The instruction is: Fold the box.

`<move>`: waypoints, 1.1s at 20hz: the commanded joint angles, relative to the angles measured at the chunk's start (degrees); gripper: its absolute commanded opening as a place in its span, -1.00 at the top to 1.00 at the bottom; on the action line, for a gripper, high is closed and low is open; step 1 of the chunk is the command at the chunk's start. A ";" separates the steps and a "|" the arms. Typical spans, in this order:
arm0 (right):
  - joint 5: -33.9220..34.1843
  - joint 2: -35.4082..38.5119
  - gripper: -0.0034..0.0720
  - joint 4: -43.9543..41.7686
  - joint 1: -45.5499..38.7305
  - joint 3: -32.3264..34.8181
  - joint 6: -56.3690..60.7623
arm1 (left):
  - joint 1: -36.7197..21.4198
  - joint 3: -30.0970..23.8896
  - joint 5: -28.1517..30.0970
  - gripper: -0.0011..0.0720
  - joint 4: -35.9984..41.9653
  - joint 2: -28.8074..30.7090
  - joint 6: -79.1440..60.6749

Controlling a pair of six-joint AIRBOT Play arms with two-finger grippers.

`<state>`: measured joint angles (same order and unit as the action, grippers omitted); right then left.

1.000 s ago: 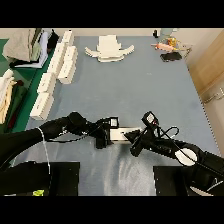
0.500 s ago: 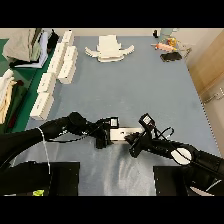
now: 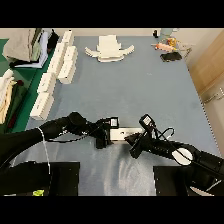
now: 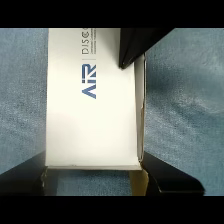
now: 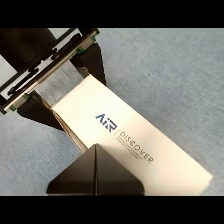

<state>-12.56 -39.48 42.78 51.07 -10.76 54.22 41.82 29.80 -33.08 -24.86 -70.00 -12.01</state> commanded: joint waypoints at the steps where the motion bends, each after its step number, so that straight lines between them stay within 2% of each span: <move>1: 3.69 1.55 0.90 0.33 -0.07 -1.27 -0.04 | -0.02 0.02 0.02 -0.20 0.00 -0.02 0.00; 4: 3.32 1.99 0.90 1.09 -1.01 -5.01 -0.04 | -0.02 0.02 0.00 -0.19 0.00 -0.02 0.00; 7: 2.08 1.73 0.90 6.47 -1.36 -8.15 0.02 | -0.02 0.02 0.00 -0.20 0.00 -0.02 0.02; 9: -1.68 0.46 0.90 8.35 -4.15 -9.77 0.79 | -0.02 0.02 0.02 -0.20 0.00 -0.02 0.00; 12: -12.46 -3.69 0.90 19.30 -11.37 -13.73 7.85 | -0.02 0.02 0.00 -0.19 0.00 -0.02 0.00; 15: -27.08 -8.31 0.90 38.14 -17.66 -22.58 24.65 | -0.02 0.02 0.00 -0.20 0.00 -0.02 0.00; 17: -38.16 -11.34 0.90 46.07 -21.27 -29.68 36.04 | -0.02 0.02 0.00 -0.20 0.00 -0.02 0.00; 19: -48.50 -14.45 0.90 48.48 -25.03 -35.67 45.53 | -0.02 0.02 0.02 -0.20 0.00 -0.02 0.00; 20: -51.28 -15.58 0.90 48.48 -26.43 -37.35 48.39 | -0.02 0.02 0.00 -0.20 0.00 -0.02 0.00; 22: -52.43 -16.26 0.90 48.48 -27.45 -38.32 52.54 | -0.02 0.02 0.02 -0.19 0.00 -0.02 0.00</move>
<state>-55.64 -53.45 86.87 26.61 -44.91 95.37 41.82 29.80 -33.10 -24.84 -70.00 -11.99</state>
